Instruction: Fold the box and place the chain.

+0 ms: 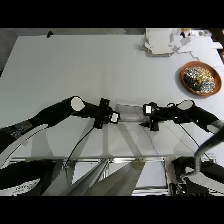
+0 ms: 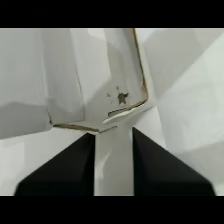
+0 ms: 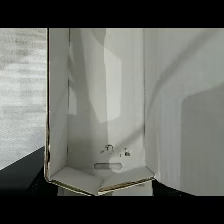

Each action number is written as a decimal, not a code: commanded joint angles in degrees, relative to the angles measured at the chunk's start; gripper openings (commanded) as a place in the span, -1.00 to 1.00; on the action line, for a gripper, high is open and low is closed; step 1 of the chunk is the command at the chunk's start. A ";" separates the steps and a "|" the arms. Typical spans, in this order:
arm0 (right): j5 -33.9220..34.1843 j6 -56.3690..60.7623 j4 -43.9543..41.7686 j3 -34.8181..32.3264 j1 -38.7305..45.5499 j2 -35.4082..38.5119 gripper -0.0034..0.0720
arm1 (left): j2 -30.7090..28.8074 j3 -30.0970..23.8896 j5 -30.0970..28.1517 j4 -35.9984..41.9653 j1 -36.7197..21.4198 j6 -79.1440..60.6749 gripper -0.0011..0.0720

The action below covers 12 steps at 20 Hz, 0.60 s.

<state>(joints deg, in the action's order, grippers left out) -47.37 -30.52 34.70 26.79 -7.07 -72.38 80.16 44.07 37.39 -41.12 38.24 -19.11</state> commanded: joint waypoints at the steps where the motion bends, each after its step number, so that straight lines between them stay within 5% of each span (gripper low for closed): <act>1: 0.04 0.02 -0.02 0.00 0.00 0.02 0.18 | 0.07 0.00 -0.57 0.70 0.42 0.00 -0.61; 12: 0.04 0.02 -0.02 0.00 0.00 0.02 0.18 | 0.52 0.00 -2.91 9.31 2.19 0.00 -0.60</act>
